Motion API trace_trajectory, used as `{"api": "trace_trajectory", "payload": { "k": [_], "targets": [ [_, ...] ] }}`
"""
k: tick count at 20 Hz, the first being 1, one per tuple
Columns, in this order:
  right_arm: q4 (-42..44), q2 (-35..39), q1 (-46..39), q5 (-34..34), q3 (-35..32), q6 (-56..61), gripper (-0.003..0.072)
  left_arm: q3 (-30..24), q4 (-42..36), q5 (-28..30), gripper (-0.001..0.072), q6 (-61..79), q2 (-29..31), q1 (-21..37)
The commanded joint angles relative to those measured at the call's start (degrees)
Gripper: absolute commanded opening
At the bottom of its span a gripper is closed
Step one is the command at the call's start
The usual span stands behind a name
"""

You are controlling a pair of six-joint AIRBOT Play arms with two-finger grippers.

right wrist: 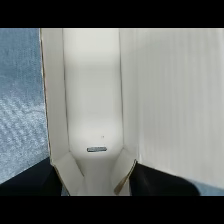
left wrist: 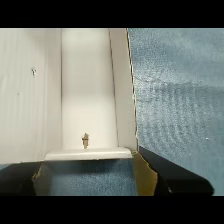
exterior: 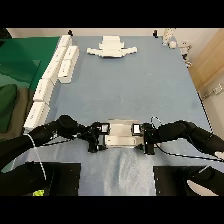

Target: Fold the box.

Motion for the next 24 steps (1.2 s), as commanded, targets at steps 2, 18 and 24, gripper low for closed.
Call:
{"api": "trace_trajectory", "payload": {
  "k": [2,18,24],
  "targets": [
    [0.0,0.04,0.02,0.04,0.02,0.02,0.0534,0.04,-0.31,0.87,0.0693,-1.88,-0.13,-0.13],
    [0.02,0.04,0.02,0.04,0.02,0.02,0.0534,0.11,-0.28,1.22,0.047,-1.9,-0.26,-1.49],
    [0.02,0.04,0.02,0.02,0.04,0.02,0.0534,0.11,-0.28,1.18,0.0468,-1.86,-0.26,-1.49]
  ]
}}
